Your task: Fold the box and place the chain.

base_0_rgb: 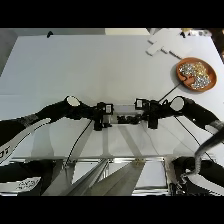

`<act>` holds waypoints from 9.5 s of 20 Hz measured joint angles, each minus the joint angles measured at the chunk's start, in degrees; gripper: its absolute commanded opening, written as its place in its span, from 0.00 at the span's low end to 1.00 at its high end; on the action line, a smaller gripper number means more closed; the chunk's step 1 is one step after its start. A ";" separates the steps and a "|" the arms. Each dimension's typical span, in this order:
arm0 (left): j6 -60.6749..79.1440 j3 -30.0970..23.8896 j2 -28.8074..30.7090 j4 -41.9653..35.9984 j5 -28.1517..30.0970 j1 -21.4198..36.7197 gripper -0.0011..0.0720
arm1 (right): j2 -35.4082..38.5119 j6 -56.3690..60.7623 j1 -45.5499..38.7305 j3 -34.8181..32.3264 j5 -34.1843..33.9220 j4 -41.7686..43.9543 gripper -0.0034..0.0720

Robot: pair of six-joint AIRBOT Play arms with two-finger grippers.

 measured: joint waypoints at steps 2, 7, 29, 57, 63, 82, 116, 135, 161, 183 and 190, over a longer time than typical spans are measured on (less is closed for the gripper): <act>0.02 0.00 0.00 0.00 0.00 0.00 0.03 | -0.44 0.15 0.11 0.00 -0.59 -0.37 0.15; 0.02 0.00 0.00 0.00 0.00 0.00 0.03 | 0.96 1.64 0.09 -0.04 1.01 -1.99 0.07; 0.02 0.00 0.00 -0.02 0.00 0.00 0.03 | 26.82 10.75 -3.19 9.40 19.12 19.58 0.07; 0.02 0.00 0.00 0.00 0.00 0.00 0.03 | 11.85 25.66 3.15 10.71 10.60 6.40 0.28; 0.02 0.00 0.00 0.00 0.00 0.00 0.03 | 12.35 36.06 -8.31 10.69 8.41 -5.51 0.48; 0.02 0.00 0.00 0.00 0.00 0.00 0.03 | -10.86 66.07 -11.10 20.48 1.99 -31.47 0.47; 0.02 0.00 0.00 0.00 0.00 0.00 0.03 | 4.94 63.30 -11.10 20.76 9.38 -23.15 0.07; 0.00 0.00 0.00 -0.02 0.00 0.00 0.03 | -11.19 58.62 -11.10 18.73 4.94 -27.54 0.37; 0.00 0.00 0.00 -0.02 0.00 0.00 0.03 | -10.12 59.84 -11.13 18.69 0.26 -28.24 0.30; 0.00 0.00 0.00 0.00 0.00 0.00 0.03 | -6.54 61.53 -11.13 18.71 0.31 -28.39 0.06; 0.00 0.00 0.00 0.00 0.00 0.00 0.03 | -0.20 59.76 -11.13 18.78 1.77 -27.89 0.33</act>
